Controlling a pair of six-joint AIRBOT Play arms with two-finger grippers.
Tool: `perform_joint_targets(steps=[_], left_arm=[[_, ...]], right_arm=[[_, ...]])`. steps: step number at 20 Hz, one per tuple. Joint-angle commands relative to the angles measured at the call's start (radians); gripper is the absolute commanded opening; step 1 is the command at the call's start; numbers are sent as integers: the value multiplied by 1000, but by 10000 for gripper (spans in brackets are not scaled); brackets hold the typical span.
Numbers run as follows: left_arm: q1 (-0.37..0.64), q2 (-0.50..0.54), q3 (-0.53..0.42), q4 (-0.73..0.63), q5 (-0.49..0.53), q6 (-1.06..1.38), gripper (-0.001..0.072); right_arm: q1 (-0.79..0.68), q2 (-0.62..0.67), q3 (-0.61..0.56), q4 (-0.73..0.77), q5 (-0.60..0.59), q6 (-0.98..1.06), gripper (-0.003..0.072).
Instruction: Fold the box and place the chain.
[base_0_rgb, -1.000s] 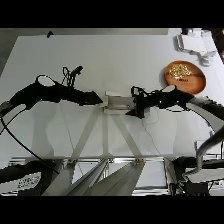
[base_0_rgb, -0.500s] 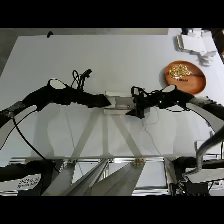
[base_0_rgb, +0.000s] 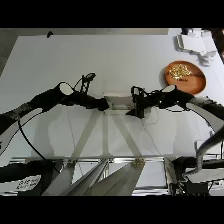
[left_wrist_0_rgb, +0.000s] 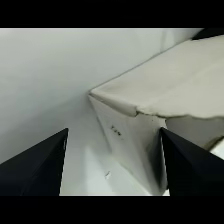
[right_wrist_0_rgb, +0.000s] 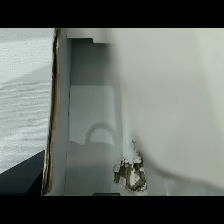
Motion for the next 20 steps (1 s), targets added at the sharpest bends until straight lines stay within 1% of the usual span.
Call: perform_joint_targets(steps=[1,3,4,5,8,9,10,15,17,19,20], left_arm=[[-5,30,1,128,64,-119,632],[-19,40,16,139,66,-122,632],[-32,40,29,166,61,-146,632],[-49,40,47,212,49,-195,633],[-102,40,124,452,-29,-370,645],[-115,40,146,505,-55,-441,694],[-126,39,160,534,-66,-505,705],[-204,6,212,653,-99,-738,703],[-262,-12,226,769,-103,-842,702],[-301,-26,237,887,-129,-1003,701],[-310,-32,238,917,-142,-1061,699]], right_arm=[[0,1,0,-2,-1,0,543],[0,1,0,-2,-1,0,543],[0,1,0,-2,0,0,543],[0,1,0,-2,0,0,543],[0,1,0,-2,-1,0,543],[0,1,0,-2,-1,0,543],[0,1,0,-2,-1,0,543],[0,1,0,-2,0,0,543],[0,1,0,-2,0,0,543],[0,1,0,-2,0,0,543],[0,1,0,-2,0,0,543]])
